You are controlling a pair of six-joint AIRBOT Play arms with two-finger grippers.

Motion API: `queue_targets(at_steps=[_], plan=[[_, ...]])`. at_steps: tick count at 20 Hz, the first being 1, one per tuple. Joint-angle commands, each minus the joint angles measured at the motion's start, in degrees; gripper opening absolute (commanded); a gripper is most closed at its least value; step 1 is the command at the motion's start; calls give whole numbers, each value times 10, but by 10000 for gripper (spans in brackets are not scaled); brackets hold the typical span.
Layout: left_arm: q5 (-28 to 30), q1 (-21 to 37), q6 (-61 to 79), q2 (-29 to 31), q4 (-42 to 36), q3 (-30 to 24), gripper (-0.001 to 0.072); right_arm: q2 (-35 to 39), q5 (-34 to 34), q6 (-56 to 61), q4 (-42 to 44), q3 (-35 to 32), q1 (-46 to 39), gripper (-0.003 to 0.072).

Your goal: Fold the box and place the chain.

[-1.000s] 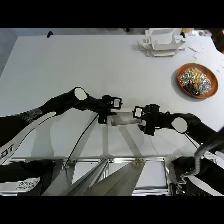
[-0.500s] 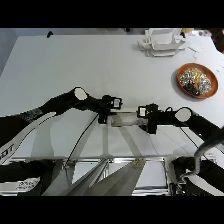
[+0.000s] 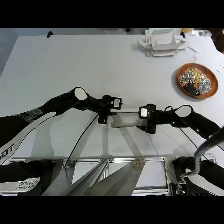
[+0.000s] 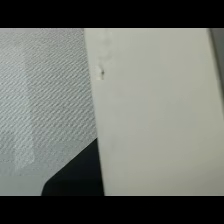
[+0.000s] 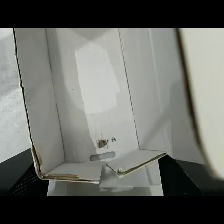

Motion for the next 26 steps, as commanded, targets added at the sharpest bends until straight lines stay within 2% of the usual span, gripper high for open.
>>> queue_targets(at_steps=[1, 6, 8, 12, 15, 18, 26], plan=[[0, 0, 0, 0, 0, 0, 12, -22, 26, -19, 19, 1, -2, 660], [0, 0, 0, 0, 0, 0, 12, -33, 40, -19, 19, 1, -20, 638], [0, 0, 0, 0, 0, 0, 12, -39, 56, -23, 21, 1, -20, 573], [0, 0, 0, 0, 0, 0, 12, -49, 68, -47, 22, 6, -20, 573], [0, 0, 0, 0, 0, 0, 12, -71, 73, -26, 29, 36, -20, 661], [0, 0, 0, 0, 0, 0, 12, -91, 77, 1, 30, 58, -20, 662], [0, 0, 0, 0, 0, 0, 12, -108, 102, 3, 30, 58, -37, 639]])
